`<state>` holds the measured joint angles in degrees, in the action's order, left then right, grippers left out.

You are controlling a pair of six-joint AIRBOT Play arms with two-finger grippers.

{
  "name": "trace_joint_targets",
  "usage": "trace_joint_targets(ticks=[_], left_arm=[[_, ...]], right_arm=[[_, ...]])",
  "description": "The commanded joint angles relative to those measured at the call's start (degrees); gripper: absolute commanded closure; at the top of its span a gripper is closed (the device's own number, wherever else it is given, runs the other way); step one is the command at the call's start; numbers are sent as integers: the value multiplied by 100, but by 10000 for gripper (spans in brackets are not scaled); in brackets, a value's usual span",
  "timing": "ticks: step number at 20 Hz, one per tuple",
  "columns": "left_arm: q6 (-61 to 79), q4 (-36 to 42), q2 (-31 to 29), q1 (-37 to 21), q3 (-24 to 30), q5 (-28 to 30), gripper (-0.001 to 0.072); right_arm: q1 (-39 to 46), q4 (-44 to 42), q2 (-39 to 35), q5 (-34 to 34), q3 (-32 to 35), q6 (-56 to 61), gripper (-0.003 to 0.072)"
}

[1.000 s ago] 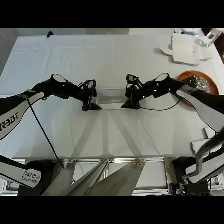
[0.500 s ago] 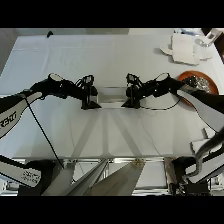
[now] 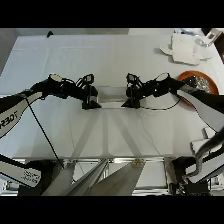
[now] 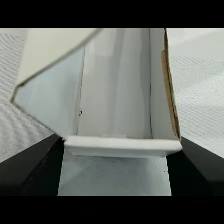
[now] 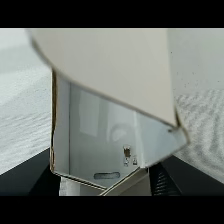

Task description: Fold the box and place the chain.

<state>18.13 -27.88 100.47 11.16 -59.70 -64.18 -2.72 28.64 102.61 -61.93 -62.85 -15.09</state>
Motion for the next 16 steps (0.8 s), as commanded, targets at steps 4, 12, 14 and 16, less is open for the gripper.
trace_joint_targets(ticks=[4, 12, 14, 16], left_arm=[[-15, -4, 4, 28, -7, 7, 279], [-17, -2, 4, 42, -7, 7, 315], [-17, 0, 4, 39, -7, 4, 315], [-17, 0, 4, 39, -7, 2, 314]], right_arm=[[-7, 0, -4, -4, 0, -2, 250], [-7, 0, -4, -4, 0, -2, 250], [-7, 0, -4, -4, 0, -2, 250], [-7, 0, -4, -4, 2, -2, 250]])
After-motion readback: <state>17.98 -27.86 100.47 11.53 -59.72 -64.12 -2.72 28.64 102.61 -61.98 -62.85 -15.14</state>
